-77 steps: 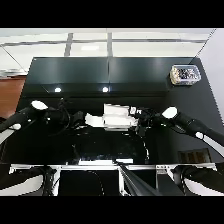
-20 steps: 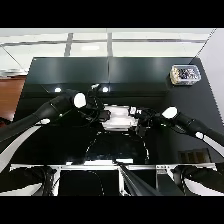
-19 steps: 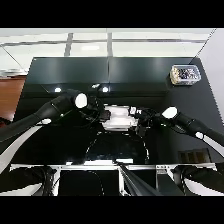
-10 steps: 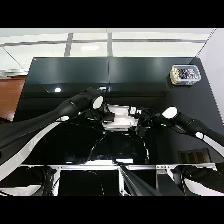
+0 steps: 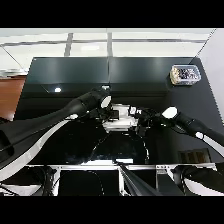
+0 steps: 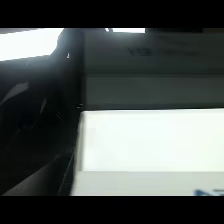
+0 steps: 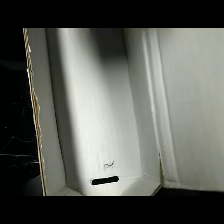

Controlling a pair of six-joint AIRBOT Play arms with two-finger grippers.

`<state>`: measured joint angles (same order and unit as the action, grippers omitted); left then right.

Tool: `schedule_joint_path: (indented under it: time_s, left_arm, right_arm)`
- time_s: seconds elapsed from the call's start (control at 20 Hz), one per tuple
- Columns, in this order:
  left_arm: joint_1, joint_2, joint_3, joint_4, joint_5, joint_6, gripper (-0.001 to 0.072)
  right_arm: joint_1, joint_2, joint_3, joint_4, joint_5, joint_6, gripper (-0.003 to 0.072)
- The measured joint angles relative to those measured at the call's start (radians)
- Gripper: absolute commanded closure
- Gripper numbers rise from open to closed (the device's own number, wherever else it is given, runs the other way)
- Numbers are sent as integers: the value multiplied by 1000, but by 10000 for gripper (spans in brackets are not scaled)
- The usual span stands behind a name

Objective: Fold the box and place the chain.

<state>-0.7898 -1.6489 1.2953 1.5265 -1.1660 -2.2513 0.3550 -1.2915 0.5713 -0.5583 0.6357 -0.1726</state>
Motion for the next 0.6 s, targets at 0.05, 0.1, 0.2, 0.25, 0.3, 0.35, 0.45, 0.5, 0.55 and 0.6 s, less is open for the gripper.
schedule_joint_path:
  time_s: [0.05,0.1,0.2,0.25,0.3,0.35,0.45,0.5,0.55,0.6]
  left_arm:
    - [-2,-5,5,2,-6,0,361]
    - [-3,-9,9,2,-16,-4,362]
    - [-2,-13,14,5,-27,-6,361]
    - [0,-14,15,6,-32,-7,361]
    - [2,-15,16,6,-39,-7,361]
    - [4,-16,17,6,-50,-7,361]
    - [7,-16,18,6,-55,-8,583]
    - [8,-17,18,6,-57,-8,667]
    - [9,-17,18,9,-63,-8,684]
    - [10,-17,18,6,-63,-8,684]
  right_arm:
    - [0,0,0,0,0,0,215]
    - [0,0,0,0,0,0,215]
    - [0,0,0,0,0,0,215]
    - [0,0,0,0,0,0,215]
    - [0,0,0,0,0,0,215]
    - [0,0,0,0,0,0,215]
    - [0,0,0,0,0,0,215]
    - [0,0,0,0,0,0,214]
    - [0,0,0,0,0,0,215]
    - [0,0,0,0,0,0,215]
